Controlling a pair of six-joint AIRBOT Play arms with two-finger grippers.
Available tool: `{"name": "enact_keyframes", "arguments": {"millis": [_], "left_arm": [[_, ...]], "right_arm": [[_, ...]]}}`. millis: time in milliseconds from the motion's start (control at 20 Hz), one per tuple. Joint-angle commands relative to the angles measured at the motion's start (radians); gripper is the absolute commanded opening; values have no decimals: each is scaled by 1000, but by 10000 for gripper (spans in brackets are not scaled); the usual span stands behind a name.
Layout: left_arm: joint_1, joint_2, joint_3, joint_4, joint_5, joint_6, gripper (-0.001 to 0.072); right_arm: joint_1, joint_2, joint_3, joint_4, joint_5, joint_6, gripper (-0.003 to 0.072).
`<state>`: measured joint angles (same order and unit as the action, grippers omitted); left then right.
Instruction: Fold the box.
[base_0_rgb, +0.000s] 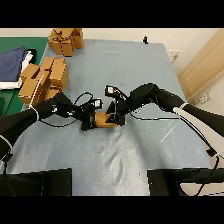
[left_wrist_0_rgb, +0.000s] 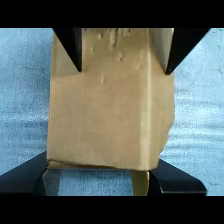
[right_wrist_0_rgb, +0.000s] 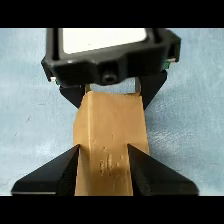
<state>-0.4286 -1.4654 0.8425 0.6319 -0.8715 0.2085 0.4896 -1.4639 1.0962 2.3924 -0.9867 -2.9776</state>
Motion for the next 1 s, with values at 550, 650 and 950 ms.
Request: {"name": "enact_keyframes", "arguments": {"millis": [550,650,950], "left_arm": [[0,0,0,0,-2,0,282],[0,0,0,0,-2,0,282],[0,0,0,0,-2,0,282]], "right_arm": [[30,46,3,-64,-13,19,142],[30,46,3,-67,-8,19,99],[30,42,3,-68,-9,19,329]]}}
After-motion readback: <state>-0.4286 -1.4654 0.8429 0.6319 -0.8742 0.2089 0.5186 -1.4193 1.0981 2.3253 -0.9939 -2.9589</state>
